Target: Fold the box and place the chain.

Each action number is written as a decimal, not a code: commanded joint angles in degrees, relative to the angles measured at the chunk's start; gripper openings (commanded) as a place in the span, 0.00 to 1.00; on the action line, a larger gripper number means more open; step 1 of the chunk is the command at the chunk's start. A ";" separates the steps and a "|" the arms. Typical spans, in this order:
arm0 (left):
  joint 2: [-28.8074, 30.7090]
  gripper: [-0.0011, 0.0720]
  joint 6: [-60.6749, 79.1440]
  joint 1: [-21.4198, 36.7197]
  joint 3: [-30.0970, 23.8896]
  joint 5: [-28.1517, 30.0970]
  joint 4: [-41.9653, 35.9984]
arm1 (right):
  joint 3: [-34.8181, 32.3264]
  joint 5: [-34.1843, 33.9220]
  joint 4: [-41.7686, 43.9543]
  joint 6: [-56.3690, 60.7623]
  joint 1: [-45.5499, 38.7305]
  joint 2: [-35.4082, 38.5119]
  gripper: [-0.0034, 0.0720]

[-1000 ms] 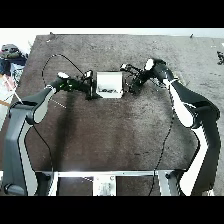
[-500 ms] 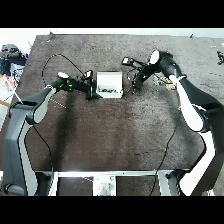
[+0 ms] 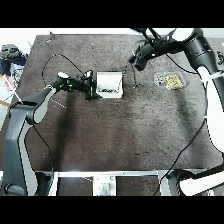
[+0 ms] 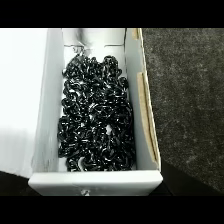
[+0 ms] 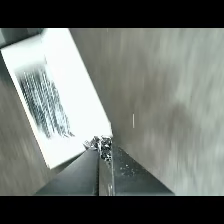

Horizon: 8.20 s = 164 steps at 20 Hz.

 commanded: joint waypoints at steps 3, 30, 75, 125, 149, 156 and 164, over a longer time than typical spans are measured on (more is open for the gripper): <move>0.00 0.74 0.02 0.02 0.00 0.02 0.02 | 0.04 -10.47 2.93 0.02 7.63 2.49 0.06; 0.00 0.74 0.02 0.02 0.00 0.02 0.02 | -0.09 4.79 -11.08 -4.61 -2.54 -23.61 0.41; 0.00 0.74 0.02 0.02 0.00 0.02 0.02 | -0.04 -10.78 10.10 11.02 -4.44 -8.87 0.23; 0.00 0.74 0.02 0.02 0.00 0.00 0.02 | -0.04 7.48 20.17 -23.76 -0.02 -20.90 0.50; 0.00 0.74 0.02 0.02 0.00 0.02 0.02 | 0.66 0.15 11.15 -23.50 0.66 -20.09 0.49; 0.00 0.74 0.02 0.02 0.00 0.00 0.02 | 0.68 0.83 6.93 -23.43 2.21 -20.09 0.49; 0.00 0.74 0.02 0.02 0.00 0.02 0.02 | 0.61 4.28 6.86 -21.94 2.38 -20.09 0.49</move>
